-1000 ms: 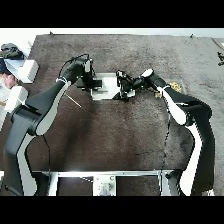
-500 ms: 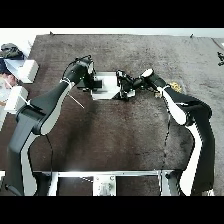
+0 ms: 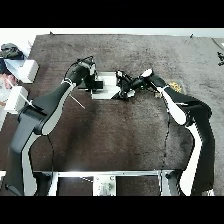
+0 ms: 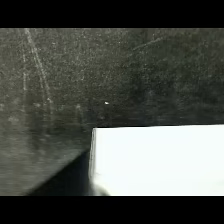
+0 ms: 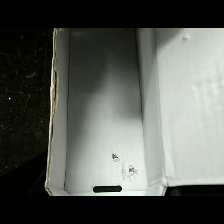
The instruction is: Fold the box and place the chain.
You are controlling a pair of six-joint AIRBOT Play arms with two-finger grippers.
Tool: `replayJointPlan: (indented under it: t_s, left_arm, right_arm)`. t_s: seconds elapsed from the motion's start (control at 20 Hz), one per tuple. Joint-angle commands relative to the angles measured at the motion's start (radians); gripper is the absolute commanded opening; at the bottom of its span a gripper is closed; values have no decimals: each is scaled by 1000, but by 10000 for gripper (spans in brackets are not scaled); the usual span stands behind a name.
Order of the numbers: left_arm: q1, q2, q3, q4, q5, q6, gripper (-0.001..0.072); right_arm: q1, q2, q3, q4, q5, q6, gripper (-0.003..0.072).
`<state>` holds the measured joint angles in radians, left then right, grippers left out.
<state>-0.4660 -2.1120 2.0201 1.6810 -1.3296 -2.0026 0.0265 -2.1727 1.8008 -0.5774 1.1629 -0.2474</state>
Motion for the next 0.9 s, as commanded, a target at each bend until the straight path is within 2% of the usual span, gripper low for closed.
replayJointPlan:
  t_s: [0.0, 0.4, 0.45, 0.5, 0.55, 0.7, 0.85]
  left_arm:
    - [0, 10, 2, -43, 13, 133, 379]
    - [3, 142, 11, -11, -24, 305, 378]
    - [3, 168, 11, -11, -22, 338, 400]
    - [3, 184, 11, -15, -17, 372, 578]
    - [3, 197, 10, -35, -11, 421, 676]
    - [6, 209, 5, -74, -15, 526, 672]
    - [60, 247, -45, -216, 31, 602, 671]
  right_arm:
    - [-1, 0, 0, -2, 1, 1, 337]
    - [0, 0, 0, -2, 0, 1, 337]
    - [-1, 0, 0, -2, 1, 1, 337]
    - [-1, 0, 0, -2, 1, 1, 337]
    - [0, 0, 0, -2, 1, 1, 337]
    - [-1, 0, 0, -2, 1, 1, 337]
    - [0, 0, 0, -2, 1, 1, 337]
